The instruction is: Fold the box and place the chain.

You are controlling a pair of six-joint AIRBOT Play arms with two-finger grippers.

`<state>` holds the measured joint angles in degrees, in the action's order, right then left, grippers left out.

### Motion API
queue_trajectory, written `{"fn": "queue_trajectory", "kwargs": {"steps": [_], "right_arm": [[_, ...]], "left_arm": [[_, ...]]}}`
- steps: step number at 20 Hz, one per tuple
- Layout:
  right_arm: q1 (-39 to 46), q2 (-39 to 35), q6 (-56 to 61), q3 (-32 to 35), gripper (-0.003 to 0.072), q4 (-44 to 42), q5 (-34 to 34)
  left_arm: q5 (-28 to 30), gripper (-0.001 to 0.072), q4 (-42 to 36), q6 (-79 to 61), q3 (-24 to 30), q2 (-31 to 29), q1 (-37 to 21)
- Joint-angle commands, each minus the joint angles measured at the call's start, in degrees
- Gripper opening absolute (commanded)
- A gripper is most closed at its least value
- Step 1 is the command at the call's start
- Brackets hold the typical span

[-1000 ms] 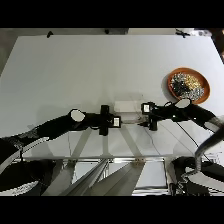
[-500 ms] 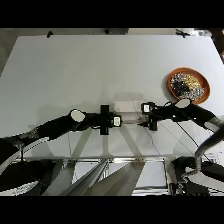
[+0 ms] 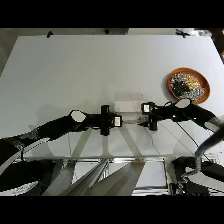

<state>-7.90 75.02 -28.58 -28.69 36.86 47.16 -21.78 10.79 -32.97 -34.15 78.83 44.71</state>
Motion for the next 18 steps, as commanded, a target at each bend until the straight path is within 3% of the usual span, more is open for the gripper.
{"fn": "queue_trajectory", "kwargs": {"steps": [1,3,9,12,18], "right_arm": [[0.0,0.0,0.0,0.0,0.0398,0.0,0.0],[0.0,0.0,0.0,0.0,0.0398,0.0,0.0],[0.0,0.0,0.0,0.0,0.0398,0.0,0.0],[0.0,0.0,0.0,0.0,0.0398,0.0,0.0],[0.0,0.0,0.0,0.0,0.0398,0.0,0.0]], "left_arm": [[-0.1,0.0229,-0.1,0.0,0.0,0.0,0.0],[-0.1,0.0202,-0.1,0.0,0.0,0.0,0.0],[0.0,0.021,-1.4,0.0,0.0,1.1,0.7],[0.2,0.0279,-2.5,-0.1,0.0,1.1,1.1],[0.2,0.0268,-2.5,0.0,0.0,1.0,1.1]]}}
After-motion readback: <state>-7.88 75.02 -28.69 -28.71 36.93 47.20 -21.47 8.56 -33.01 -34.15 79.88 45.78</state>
